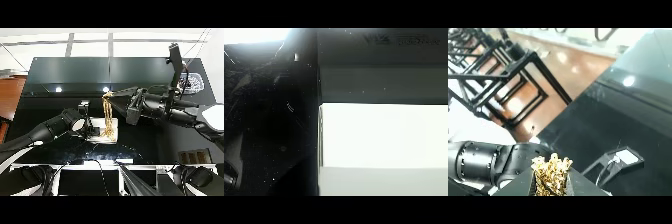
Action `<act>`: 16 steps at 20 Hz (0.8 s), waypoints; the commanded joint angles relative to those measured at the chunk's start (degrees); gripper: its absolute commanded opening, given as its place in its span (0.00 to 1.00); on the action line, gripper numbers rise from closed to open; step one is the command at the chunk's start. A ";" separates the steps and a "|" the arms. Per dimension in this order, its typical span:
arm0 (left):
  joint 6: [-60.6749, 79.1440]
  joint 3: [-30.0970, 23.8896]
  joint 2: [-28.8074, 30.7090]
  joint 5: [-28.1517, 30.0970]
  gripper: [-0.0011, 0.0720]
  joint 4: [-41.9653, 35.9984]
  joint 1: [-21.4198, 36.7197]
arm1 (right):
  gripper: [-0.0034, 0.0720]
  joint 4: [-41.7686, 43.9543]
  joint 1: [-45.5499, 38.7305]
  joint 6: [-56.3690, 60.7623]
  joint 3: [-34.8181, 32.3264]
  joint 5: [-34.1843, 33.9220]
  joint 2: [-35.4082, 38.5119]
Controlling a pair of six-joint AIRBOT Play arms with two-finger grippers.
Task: Fold the box and place the chain.
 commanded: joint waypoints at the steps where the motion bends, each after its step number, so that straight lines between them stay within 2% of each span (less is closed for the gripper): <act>1: 0.00 0.02 -0.02 0.02 0.06 0.02 -0.02 | 0.07 -6.56 0.04 3.28 0.07 4.00 -2.93; 8: 0.00 0.02 0.00 -0.04 0.06 0.00 -0.02 | 0.07 -11.65 5.44 5.73 -1.81 5.97 -16.68; 12: 0.00 0.02 0.00 -0.07 0.06 -0.02 -0.02 | 0.07 -17.14 5.29 10.19 -1.79 5.92 -17.40; 16: 0.00 0.02 0.00 -0.17 0.06 0.00 -0.02 | 0.09 -17.33 5.31 10.88 -1.79 9.18 -17.40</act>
